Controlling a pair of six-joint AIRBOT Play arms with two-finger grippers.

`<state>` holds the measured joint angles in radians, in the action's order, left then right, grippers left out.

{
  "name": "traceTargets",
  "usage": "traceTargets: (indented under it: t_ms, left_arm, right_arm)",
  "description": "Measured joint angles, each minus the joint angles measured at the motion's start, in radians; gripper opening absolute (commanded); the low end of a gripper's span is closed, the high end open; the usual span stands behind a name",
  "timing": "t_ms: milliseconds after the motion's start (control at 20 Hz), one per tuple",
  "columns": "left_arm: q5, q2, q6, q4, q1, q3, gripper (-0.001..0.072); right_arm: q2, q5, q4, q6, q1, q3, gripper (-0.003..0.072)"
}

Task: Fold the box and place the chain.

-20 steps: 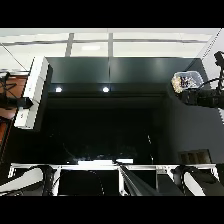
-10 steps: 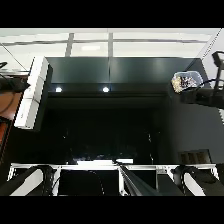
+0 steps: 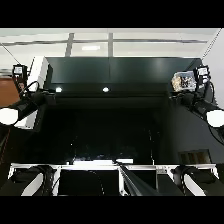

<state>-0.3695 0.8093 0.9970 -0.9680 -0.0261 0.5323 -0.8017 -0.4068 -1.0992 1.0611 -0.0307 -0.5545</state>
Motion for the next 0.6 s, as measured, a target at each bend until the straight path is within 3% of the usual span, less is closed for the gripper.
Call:
traceTargets:
  t_ms: [600]
  left_arm:
    - [0.046,-0.006,-0.005,0.005,-0.019,-0.025,0.0032]
  right_arm:
    - [0.0,0.043,-0.002,-0.007,-0.002,0.017,0.0019]
